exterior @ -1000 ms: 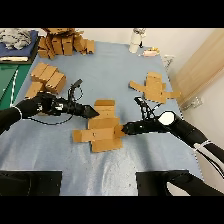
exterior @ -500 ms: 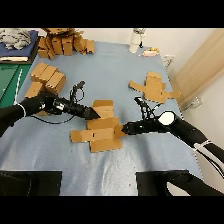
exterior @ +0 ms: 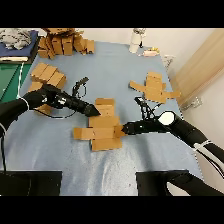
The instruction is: Fold the box.
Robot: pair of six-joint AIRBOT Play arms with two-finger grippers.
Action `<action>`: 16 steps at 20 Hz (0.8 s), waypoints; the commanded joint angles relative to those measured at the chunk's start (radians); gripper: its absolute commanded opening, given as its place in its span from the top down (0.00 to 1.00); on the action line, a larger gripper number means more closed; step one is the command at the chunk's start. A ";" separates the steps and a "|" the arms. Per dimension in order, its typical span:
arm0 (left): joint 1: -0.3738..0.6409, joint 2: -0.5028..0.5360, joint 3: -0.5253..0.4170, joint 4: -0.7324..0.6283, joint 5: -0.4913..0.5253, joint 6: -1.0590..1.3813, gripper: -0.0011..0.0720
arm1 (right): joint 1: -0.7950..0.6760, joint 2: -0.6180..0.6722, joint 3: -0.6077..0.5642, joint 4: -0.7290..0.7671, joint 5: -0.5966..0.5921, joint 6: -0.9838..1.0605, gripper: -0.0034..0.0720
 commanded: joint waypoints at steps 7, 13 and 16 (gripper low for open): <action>0.000 -0.032 0.036 0.108 -0.030 -0.053 0.70 | 0.001 0.000 0.000 -0.001 0.002 -0.001 0.95; -0.001 -0.032 0.040 0.086 0.022 -0.053 0.45 | 0.001 0.000 0.000 -0.001 0.002 -0.001 0.95; 0.000 -0.037 0.040 0.084 0.031 -0.072 0.28 | 0.001 0.000 0.000 -0.001 0.002 -0.001 0.95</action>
